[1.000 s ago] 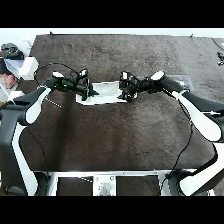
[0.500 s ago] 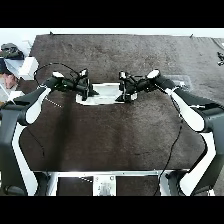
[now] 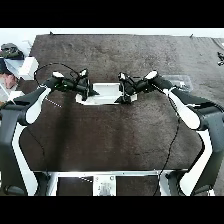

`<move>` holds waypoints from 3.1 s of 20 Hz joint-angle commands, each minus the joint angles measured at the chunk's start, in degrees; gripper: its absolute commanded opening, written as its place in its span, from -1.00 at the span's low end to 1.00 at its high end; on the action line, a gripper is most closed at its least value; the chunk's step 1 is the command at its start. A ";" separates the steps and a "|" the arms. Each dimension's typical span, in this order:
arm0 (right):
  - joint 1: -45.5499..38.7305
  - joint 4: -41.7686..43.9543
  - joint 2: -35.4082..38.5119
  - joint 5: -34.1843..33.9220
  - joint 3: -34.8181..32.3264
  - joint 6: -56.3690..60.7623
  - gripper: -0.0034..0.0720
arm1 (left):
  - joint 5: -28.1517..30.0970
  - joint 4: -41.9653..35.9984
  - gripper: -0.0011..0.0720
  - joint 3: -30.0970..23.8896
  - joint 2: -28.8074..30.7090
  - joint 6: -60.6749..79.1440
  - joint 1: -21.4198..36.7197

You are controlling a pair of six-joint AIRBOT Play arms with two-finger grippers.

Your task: Fold the box and place the chain.

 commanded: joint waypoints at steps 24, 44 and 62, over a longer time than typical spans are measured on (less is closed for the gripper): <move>0.22 1.33 -1.77 -0.02 0.33 -2.36 0.65 | 0.07 0.00 -0.94 0.04 -0.02 0.00 0.00; 1.62 -4.63 -1.75 -1.79 0.31 -2.14 -0.20 | 0.04 0.00 -0.94 0.04 -0.02 0.00 0.00; 1.64 -4.63 -1.75 -1.79 0.31 -2.14 -0.20 | 0.04 -0.11 -0.94 0.04 -0.02 0.00 0.00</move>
